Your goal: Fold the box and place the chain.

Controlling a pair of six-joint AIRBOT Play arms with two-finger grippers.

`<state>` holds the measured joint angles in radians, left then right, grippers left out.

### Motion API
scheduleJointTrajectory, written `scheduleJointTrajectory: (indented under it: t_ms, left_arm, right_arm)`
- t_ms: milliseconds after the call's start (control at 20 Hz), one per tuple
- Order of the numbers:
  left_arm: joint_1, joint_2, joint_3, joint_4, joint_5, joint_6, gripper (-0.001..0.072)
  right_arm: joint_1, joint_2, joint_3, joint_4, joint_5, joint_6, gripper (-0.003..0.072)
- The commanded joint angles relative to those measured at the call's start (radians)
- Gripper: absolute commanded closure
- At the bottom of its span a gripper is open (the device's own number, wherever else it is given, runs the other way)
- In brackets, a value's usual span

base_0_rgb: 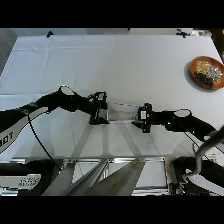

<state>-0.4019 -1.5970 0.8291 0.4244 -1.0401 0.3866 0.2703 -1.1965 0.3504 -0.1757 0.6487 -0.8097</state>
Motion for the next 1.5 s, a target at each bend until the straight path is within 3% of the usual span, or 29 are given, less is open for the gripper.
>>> scheduleJointTrajectory:
  t_ms: [0,200,250,400,500,1450]
  left_arm:
    - [-0.005,-0.011,-0.003,-0.025,0.011,0.017,0.0010]
    - [-0.025,-0.017,-0.005,-0.031,0.059,-0.008,0.0015]
    - [-0.026,-0.016,-0.005,-0.031,0.065,-0.012,0.0045]
    - [-0.034,-0.016,-0.005,-0.024,0.070,-0.013,0.0302]
    - [-0.040,-0.015,-0.005,-0.013,0.072,-0.014,0.0393]
    - [-0.045,-0.015,-0.005,-0.001,0.071,-0.028,0.0365]
  right_arm:
    - [0.000,0.000,0.000,0.000,0.002,0.000,0.0348]
    - [0.000,0.000,0.000,0.000,0.002,0.000,0.0348]
    - [0.000,0.000,0.000,0.000,0.002,0.000,0.0348]
    - [0.000,0.000,0.000,0.000,0.002,0.000,0.0348]
    - [0.000,0.000,0.000,0.000,0.002,0.000,0.0348]
    - [0.000,0.000,0.000,0.000,0.002,0.000,0.0348]
